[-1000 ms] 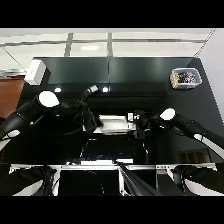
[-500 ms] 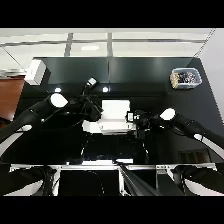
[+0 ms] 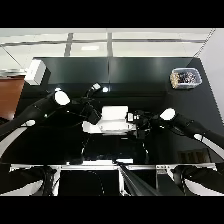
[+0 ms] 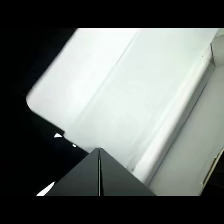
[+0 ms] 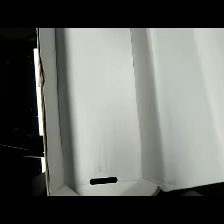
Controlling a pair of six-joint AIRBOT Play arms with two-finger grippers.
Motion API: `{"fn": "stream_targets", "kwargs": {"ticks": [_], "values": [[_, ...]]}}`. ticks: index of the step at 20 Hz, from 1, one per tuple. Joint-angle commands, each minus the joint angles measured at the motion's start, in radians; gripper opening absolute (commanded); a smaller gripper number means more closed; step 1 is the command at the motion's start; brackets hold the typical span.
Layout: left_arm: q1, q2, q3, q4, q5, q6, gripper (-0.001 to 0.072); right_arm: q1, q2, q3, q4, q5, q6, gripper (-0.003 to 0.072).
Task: Fold the box and place the chain.
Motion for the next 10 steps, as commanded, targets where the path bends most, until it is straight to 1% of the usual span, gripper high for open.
{"fn": "stream_targets", "kwargs": {"ticks": [1,2,3,4,5,6,7,8,10], "values": [[0.046,0.108,0.017,0.187,-0.021,-0.158,0.0028,0.001,-0.001,0.000,0.001,-0.002,0.002,0.0305],[0.075,0.158,-0.013,0.205,-0.013,-0.180,0.0028,0.001,-0.001,0.000,0.001,-0.002,0.002,0.0305],[0.112,0.210,-0.065,0.185,0.009,-0.177,0.0028,0.001,-0.001,0.000,0.001,-0.002,0.002,0.0305],[0.143,0.253,-0.122,0.124,0.030,-0.129,0.0029,0.001,-0.001,0.000,0.001,-0.002,0.002,0.0305],[0.163,0.284,-0.182,0.019,0.024,0.014,0.0030,0.001,-0.001,0.000,0.001,-0.002,0.002,0.0305],[0.161,0.297,-0.222,-0.037,-0.020,0.191,0.0073,0.001,-0.001,0.000,0.001,-0.002,0.002,0.0305],[0.142,0.297,-0.246,-0.046,-0.075,0.395,0.0383,0.001,-0.001,0.000,0.001,-0.002,0.002,0.0305],[0.118,0.294,-0.264,-0.034,-0.084,0.554,0.0707,0.001,-0.001,0.000,0.000,-0.002,0.002,0.0305],[0.062,0.277,-0.269,0.057,-0.049,0.624,0.0711,0.001,-0.001,0.000,0.000,-0.002,0.002,0.0305]]}}
